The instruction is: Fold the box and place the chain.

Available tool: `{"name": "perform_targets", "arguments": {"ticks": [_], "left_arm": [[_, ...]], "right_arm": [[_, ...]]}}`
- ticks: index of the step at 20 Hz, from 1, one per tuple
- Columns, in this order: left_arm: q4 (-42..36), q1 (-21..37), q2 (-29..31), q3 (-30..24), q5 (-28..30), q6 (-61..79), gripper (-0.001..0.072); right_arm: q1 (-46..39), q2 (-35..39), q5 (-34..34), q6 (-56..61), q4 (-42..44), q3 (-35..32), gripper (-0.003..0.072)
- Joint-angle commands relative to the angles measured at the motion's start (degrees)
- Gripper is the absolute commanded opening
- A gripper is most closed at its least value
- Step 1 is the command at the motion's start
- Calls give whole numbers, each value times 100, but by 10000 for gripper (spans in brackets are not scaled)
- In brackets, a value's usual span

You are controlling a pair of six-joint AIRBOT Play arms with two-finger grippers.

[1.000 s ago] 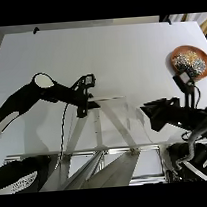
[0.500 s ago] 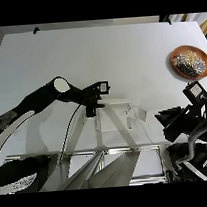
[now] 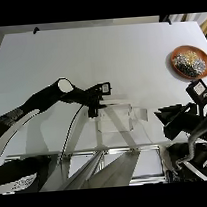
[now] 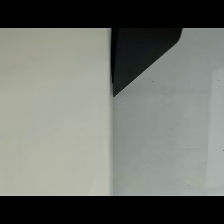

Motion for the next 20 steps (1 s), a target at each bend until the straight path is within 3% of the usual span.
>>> {"name": "perform_targets", "arguments": {"ticks": [1,20], "left_arm": [[-168,0,-190,4,190,216,7],[-184,0,-367,4,138,192,10]], "right_arm": [[4,4,-127,-9,2,-2,203],[4,4,-131,-55,0,-2,204]]}}
